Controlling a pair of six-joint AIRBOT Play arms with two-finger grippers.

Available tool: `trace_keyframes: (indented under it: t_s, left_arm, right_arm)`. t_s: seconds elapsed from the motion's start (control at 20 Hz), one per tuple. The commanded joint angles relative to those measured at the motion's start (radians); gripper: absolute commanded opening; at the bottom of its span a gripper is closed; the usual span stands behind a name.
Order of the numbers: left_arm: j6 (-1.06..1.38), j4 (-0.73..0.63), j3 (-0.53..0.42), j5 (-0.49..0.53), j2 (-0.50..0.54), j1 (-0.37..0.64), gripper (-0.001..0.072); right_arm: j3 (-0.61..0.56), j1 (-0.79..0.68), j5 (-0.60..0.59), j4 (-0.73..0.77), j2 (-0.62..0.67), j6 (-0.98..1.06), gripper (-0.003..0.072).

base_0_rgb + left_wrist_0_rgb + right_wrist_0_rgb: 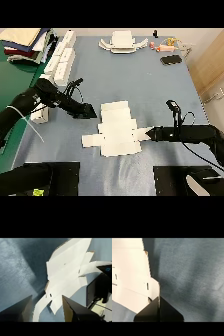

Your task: Fold the box.

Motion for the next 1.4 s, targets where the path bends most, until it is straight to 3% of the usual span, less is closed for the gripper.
trace_keyframes:
  t_s: [0.0, 0.2, 0.25, 0.3, 0.45, 0.75, 1.35]
  left_arm:
    - [0.210, -0.163, 0.031, -0.018, -0.147, 0.021, 0.0555]
    - [0.333, -0.264, 0.165, -0.135, -0.344, 0.019, 0.0544]
    - [0.362, -0.282, 0.199, -0.179, -0.382, 0.016, 0.0434]
    - [0.375, -0.284, 0.225, -0.205, -0.411, 0.008, 0.0378]
    - [0.371, -0.257, 0.273, -0.237, -0.471, -0.018, 0.0380]
    - [0.368, -0.224, 0.275, -0.268, -0.476, -0.016, 0.0380]
    - [0.342, -0.213, 0.277, -0.165, -0.476, -0.017, 0.0382]
  right_arm:
    - [-0.010, 0.001, 0.003, -0.004, 0.005, 0.008, 0.0002]
    - [-0.010, 0.001, -0.022, -0.008, -0.014, 0.008, 0.0002]
    - [-0.010, 0.001, -0.024, -0.008, -0.019, 0.008, 0.0002]
    - [-0.010, 0.001, -0.025, -0.009, -0.024, 0.008, 0.0002]
    - [-0.010, 0.001, -0.027, -0.009, -0.029, 0.008, 0.0002]
    - [-0.010, 0.001, -0.031, -0.010, -0.029, 0.008, 0.0002]
    - [-0.010, 0.001, -0.057, -0.021, -0.029, 0.008, 0.0002]
